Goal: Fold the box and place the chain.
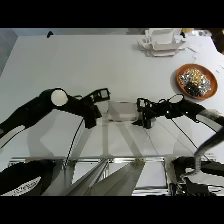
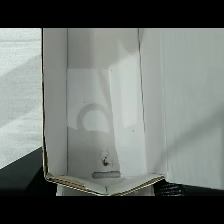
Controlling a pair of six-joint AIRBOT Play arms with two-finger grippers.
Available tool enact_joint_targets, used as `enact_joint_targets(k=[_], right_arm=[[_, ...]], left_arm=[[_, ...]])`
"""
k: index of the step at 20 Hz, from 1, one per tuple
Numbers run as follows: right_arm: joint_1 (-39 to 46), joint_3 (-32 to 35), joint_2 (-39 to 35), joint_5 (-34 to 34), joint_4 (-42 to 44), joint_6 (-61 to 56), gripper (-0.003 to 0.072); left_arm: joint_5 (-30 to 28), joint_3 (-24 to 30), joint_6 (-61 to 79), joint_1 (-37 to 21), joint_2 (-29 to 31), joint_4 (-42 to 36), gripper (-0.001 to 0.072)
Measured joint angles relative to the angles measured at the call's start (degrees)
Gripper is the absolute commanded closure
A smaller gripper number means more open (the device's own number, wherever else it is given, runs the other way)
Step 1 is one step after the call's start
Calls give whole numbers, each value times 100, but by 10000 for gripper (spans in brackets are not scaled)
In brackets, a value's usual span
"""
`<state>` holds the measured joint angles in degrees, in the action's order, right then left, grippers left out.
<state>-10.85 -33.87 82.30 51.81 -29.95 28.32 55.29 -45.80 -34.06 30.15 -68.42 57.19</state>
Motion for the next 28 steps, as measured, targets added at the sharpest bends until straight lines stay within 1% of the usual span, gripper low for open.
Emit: enact_joint_targets(k=[3, 5, 7, 9, 13, 16, 20, 28], right_arm=[[0, 0, 0, 0, 0, 2, 336], [0, 0, 0, 0, 0, 2, 336], [0, 0, 0, 0, -2, 2, 336], [0, 0, 0, 0, -2, 2, 336], [0, 0, 0, 0, -2, 4, 336], [0, 0, 0, 0, -2, 4, 336], [0, 0, 0, 0, -2, 4, 336], [0, 0, 0, 0, -2, 4, 336]], left_arm=[[251, 0, -1550, -487, 192, 457, 706], [332, 24, -2337, -800, 184, 549, 705], [374, 57, -2966, -1027, 22, 466, 703], [420, 79, -3351, -1139, -278, 234, 702], [439, 94, -3657, -1147, -957, -269, 702], [459, 94, -3738, -1084, -1257, -463, 702], [466, 94, -3768, -1051, -1399, -730, 702], [448, 94, -3794, -964, -1488, -1071, 702]])
